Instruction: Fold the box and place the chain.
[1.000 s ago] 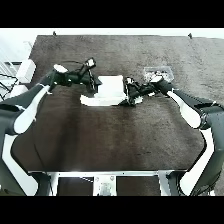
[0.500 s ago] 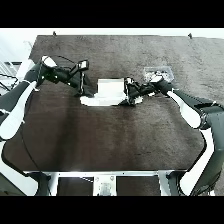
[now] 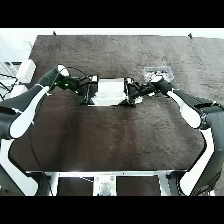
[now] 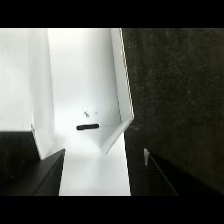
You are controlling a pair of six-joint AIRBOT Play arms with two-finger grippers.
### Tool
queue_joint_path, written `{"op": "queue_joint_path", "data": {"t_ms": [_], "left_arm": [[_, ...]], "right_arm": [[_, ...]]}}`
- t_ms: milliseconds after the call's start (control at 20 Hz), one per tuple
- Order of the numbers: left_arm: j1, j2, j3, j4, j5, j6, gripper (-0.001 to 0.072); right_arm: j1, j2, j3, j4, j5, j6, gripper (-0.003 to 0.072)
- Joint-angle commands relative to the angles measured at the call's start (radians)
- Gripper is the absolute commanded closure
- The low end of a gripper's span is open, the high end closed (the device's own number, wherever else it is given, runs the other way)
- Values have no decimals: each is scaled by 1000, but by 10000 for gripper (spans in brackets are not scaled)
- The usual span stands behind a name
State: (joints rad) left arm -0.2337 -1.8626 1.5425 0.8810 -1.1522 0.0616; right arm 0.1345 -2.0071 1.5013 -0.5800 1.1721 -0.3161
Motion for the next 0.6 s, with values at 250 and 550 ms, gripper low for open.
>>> {"op": "queue_joint_path", "data": {"t_ms": [250,550], "left_arm": [[30,17,11,144,-71,-109,141],[49,17,36,30,-66,-77,142]], "right_arm": [[-1,0,0,0,0,0,120],[-1,0,0,0,0,0,120]]}}
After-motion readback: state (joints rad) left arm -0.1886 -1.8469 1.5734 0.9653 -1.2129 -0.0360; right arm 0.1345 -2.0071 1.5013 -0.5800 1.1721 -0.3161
